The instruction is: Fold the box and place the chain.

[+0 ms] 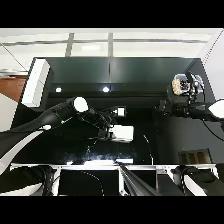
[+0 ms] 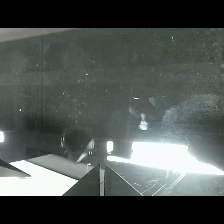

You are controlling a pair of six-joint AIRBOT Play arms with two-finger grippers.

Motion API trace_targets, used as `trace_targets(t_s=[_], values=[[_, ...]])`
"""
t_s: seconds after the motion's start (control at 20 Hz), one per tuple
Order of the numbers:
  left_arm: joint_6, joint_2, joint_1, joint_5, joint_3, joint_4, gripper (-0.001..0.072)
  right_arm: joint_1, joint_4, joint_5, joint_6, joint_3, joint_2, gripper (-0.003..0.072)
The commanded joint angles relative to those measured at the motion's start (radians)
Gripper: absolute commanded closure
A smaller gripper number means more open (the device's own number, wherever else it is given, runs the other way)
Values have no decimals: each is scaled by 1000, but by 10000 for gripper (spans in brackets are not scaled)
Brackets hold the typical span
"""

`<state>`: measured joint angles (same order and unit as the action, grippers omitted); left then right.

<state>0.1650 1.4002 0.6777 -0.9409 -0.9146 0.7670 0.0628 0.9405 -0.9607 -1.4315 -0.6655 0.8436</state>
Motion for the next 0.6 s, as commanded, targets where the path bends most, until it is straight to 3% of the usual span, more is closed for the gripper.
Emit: trace_targets(t_s=[0.0, 0.2, 0.55], values=[[28, 14, 27, 40, 0, 11, -2, 0, 3, 0, 0, -1, 0, 648], [54, 26, 36, 78, -2, 45, -1, 0, 3, -1, 0, -1, 0, 648], [54, -33, -12, 51, -8, 44, 0, 0, 2, -2, -1, -1, 0, 648]])
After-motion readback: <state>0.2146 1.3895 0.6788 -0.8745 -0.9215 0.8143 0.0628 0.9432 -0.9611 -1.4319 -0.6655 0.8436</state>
